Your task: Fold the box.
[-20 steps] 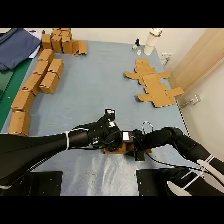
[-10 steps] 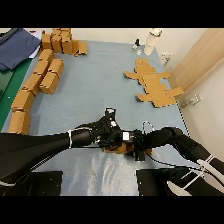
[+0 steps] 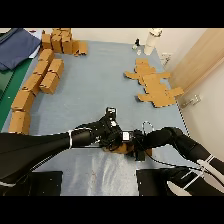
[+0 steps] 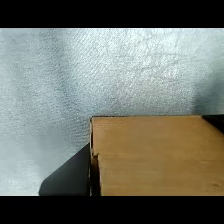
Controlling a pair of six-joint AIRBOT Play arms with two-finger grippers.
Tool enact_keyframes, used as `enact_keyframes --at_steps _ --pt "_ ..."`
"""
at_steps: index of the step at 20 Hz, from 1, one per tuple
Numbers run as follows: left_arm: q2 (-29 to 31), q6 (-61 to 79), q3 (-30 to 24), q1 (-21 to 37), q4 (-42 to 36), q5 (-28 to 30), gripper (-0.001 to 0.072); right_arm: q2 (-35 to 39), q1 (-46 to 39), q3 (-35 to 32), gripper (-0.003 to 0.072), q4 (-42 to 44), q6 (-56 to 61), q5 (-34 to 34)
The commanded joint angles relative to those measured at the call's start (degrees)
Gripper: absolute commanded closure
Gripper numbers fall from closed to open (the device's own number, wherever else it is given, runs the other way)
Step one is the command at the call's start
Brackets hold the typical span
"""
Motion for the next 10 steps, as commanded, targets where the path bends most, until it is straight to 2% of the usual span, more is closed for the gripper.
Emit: enact_keyframes --at_steps 1,10 --pt "0.1 0.2 0.0 0.0 -0.1 -0.2 0.0316 0.0 0.0 0.0 0.0174 0.2 0.1 0.2" --pt "1.8 0.2 -0.1 0.1 -0.5 -3.3 0.0314 0.0 0.0 0.0 0.0174 0.2 0.1 0.2"
